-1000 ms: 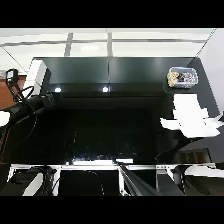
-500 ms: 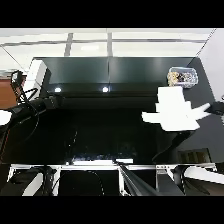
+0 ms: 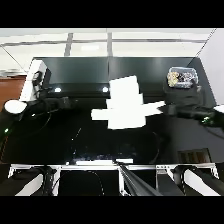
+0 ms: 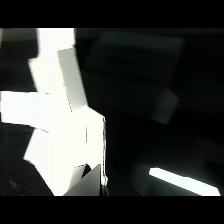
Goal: Fold the box and place the chain.
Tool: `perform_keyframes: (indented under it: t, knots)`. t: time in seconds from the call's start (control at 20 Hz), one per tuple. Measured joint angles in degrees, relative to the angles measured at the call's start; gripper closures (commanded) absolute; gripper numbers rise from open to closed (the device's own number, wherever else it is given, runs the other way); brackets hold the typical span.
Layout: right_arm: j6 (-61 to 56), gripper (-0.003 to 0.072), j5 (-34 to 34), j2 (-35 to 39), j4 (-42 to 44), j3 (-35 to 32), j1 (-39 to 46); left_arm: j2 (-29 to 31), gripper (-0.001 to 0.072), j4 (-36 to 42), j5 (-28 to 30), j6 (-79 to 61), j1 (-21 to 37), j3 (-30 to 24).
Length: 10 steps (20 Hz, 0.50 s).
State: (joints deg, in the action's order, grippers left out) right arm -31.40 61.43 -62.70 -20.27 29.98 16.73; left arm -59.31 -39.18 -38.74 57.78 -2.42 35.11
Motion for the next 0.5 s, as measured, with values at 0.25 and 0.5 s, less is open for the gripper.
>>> perform_keyframes:
  t: [0.25, 0.5]
  knots:
    - [1.4, 0.0669, -12.57, 2.89, 5.16, -7.37, -14.86, -14.95, 0.0001, 8.87, -8.9, -4.39, -4.68, 11.13]
    - [1.73, 0.0669, -16.5, 3.43, 6.4, -8.87, -19.56, -27.32, 0.0, 11.41, -19.32, -1.22, -5.9, 20.13]
